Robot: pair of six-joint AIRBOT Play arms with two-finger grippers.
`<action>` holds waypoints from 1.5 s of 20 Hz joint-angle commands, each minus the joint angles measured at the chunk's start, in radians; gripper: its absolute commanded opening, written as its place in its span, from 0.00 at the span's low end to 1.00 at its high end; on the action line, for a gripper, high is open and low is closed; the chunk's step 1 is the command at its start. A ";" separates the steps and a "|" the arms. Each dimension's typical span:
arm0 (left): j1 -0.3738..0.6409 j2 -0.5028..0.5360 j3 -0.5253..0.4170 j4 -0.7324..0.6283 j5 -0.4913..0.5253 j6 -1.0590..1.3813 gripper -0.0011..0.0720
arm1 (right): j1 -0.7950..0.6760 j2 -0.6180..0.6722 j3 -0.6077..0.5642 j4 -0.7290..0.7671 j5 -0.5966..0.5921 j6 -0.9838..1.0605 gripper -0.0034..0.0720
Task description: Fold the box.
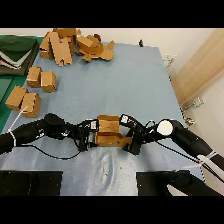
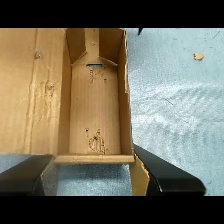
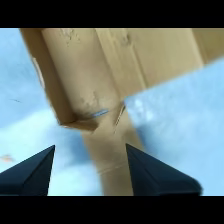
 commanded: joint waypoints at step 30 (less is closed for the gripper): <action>0.000 0.000 0.000 -0.001 0.002 -0.001 0.64 | -0.094 -0.517 0.209 0.611 -0.068 0.420 0.05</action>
